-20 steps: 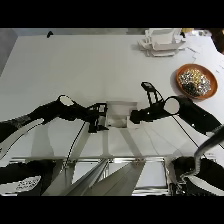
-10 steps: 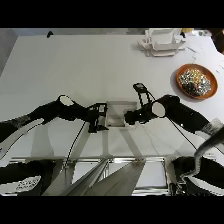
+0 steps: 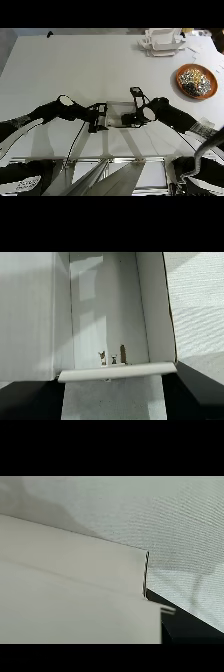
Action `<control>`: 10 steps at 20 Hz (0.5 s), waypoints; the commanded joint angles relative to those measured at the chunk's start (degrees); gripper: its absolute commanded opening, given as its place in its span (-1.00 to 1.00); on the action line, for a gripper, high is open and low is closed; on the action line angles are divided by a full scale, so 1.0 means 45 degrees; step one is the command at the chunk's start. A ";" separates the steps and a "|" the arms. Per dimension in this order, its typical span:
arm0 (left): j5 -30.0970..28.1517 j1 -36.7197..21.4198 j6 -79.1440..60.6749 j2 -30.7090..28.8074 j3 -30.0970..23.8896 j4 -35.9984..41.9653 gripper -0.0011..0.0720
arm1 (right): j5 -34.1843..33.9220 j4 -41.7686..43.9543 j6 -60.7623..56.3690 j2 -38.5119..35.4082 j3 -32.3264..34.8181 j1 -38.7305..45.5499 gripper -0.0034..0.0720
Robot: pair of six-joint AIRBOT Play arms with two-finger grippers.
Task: Fold the box and place the chain.
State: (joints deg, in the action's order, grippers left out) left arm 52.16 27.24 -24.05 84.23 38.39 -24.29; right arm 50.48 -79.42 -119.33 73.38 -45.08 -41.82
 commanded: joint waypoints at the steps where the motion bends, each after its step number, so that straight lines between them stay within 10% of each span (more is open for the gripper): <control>1: -0.0010 -0.0005 0.0015 -0.0005 0.0005 0.0010 -0.45 | 0.0053 -0.0792 -0.1962 0.0107 -0.0063 -0.0160 0.22; 10: -0.0010 -0.0005 0.0015 -0.0005 0.0005 0.0010 -0.45 | 0.1622 -0.1540 -0.4172 0.0767 -0.1069 -0.0194 0.13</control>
State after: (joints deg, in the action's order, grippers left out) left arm 52.10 27.27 -23.97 84.23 38.37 -24.21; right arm 54.24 -84.73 -134.76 75.31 -48.36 -42.57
